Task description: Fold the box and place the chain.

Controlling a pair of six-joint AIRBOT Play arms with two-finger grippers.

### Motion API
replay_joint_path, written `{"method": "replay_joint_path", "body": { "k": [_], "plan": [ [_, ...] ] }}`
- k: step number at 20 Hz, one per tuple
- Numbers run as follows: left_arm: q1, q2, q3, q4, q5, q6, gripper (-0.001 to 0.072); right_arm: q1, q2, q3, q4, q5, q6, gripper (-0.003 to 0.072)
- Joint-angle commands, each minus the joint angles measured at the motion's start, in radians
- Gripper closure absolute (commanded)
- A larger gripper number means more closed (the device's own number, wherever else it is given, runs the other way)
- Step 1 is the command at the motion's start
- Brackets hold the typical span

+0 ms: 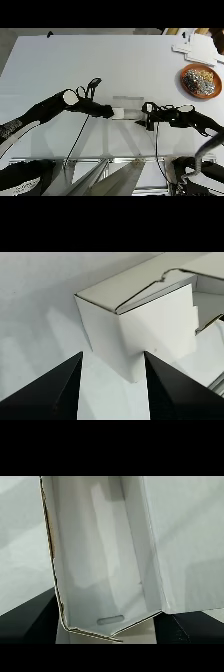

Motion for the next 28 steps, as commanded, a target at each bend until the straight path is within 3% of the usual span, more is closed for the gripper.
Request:
{"method": "replay_joint_path", "body": {
  "k": [1,9,16,24,28],
  "plan": [
    [-0.019,-0.003,0.008,0.013,0.043,-0.027,0.0278,-0.001,0.000,0.000,0.000,0.000,0.000,0.0348],
    [-0.077,-0.079,0.163,0.258,-0.050,-0.259,0.0278,-0.001,0.000,0.000,0.000,0.000,0.000,0.0348],
    [-0.126,-0.116,0.232,0.357,-0.078,-0.342,0.0296,-0.001,0.000,0.000,0.000,0.000,0.000,0.0348],
    [-0.182,-0.222,0.353,0.492,-0.252,-0.466,0.0295,-0.001,0.000,0.000,0.000,0.000,0.000,0.0348],
    [-0.199,-0.225,0.380,0.576,-0.278,-0.603,0.0295,-0.001,0.000,0.000,0.000,0.000,0.000,0.0348]
  ]
}}
